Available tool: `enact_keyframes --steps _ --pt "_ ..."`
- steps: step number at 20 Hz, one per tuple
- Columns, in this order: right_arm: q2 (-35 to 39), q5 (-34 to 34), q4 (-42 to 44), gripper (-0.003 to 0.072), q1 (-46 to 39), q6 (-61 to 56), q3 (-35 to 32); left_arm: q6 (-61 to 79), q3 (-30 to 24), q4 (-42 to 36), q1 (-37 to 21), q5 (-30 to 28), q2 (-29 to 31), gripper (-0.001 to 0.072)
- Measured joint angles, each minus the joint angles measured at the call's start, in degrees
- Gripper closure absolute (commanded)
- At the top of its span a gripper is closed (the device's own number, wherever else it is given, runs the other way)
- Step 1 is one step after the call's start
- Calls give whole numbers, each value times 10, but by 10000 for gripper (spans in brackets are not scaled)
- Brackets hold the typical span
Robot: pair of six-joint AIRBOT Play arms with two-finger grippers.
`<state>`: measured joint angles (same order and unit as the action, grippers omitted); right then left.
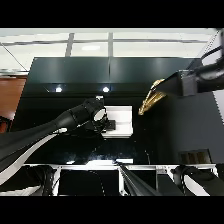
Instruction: Fold the box and place the chain.
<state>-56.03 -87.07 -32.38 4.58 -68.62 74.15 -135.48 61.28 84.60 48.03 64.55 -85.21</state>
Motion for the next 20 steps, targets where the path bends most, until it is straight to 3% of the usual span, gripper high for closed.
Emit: enact_keyframes --steps 10,20 --pt "1 74 38 673 97 -2 -57 0 0 0 0 0 0 679" --pt "1 144 -24 673 113 -40 -193 0 0 0 0 0 0 679"
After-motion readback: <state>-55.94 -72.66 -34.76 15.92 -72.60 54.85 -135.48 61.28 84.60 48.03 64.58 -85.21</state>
